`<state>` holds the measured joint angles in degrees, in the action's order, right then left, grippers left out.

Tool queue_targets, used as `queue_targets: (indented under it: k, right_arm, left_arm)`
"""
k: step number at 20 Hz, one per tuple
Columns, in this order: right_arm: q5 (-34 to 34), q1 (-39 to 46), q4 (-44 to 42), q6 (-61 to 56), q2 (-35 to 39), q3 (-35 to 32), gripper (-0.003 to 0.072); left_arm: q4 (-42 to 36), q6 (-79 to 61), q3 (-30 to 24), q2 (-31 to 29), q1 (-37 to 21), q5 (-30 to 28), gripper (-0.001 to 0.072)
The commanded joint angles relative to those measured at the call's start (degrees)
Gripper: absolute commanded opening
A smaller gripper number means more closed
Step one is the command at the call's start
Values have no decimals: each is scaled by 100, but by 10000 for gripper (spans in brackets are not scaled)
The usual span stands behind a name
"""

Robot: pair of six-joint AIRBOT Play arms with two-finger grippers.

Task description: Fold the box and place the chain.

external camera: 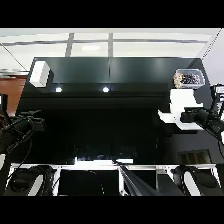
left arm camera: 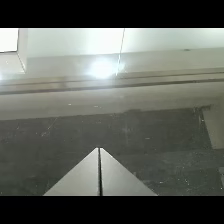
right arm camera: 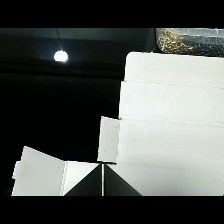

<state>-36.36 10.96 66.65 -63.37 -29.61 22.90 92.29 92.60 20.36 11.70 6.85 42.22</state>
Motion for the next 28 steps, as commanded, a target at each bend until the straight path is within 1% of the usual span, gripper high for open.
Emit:
queue_targets:
  k: [1, 9, 10, 11, 12, 14, 15, 17, 18, 19, 20, 21, 22, 23, 24, 25, 26, 27, 28]
  right_arm:
    - [-2, 0, 0, -2, 4, -2, 17]
    - [-2, 0, 0, 0, 4, -2, 17]
    - [-2, 0, 0, 0, 4, -2, 17]
    - [-2, 0, 0, 0, 4, -2, 18]
    - [118, 0, -22, -2, 4, 0, 17]
    - [507, -2, -111, -2, 4, 0, 17]
    - [769, 0, -323, -2, 4, 0, 17]
    - [1121, -2, -1276, 2, -2, -9, 18]
    - [1591, -11, -1493, 2, -74, -20, 17]
    - [2135, -11, -1495, 2, -210, -20, 18]
    - [2809, -9, -1495, 2, -437, -17, 18]
    - [3421, -9, -1499, 0, -739, 11, 57]
    - [3670, 17, -1497, 4, -1176, 173, 394]
    - [3412, 90, -1377, 26, -1633, 463, 704]
    - [2771, 155, -953, 118, -2142, 940, 703]
    - [2072, 302, -431, 74, -2601, 1513, 703]
    - [1322, 629, 129, -299, -3095, 2236, 703]
    - [627, 1106, 826, -1093, -3582, 3001, 702]
    - [48, 1611, 1475, -1934, -4017, 3670, 702]
  left_arm:
    - [0, -2, -2, 0, 4, -2, 29]
    - [0, -2, -2, 0, 4, -2, 29]
    - [2, -2, -4, 2, 2, -114, 29]
    - [7, -2, -9, 31, 2, -525, 29]
    - [-17, 2, -9, 72, 4, -944, 29]
    - [-114, 4, -9, 133, 13, -1486, 29]
    - [-184, 11, -9, 144, 13, -1602, 29]
    - [-352, 61, -9, 144, 13, -1668, 29]
    - [-444, 61, -11, 160, 13, -1770, 29]
    - [-474, 63, -55, 245, 13, -2135, 30]
    - [-649, 63, -149, 455, 15, -2811, 63]
    - [-684, 57, -157, 811, 15, -3281, 329]
    - [-675, 35, -72, 1346, 15, -3552, 696]
    - [-675, 35, 142, 1926, 15, -3491, 708]
    - [-658, 31, 535, 2553, 48, -2983, 709]
    - [-424, -11, 992, 3086, 63, -2218, 709]
    - [-114, -70, 1554, 3615, 59, -1174, 709]
    - [208, -70, 2127, 4063, 31, -74, 709]
    - [411, -70, 2581, 4387, -11, 772, 709]
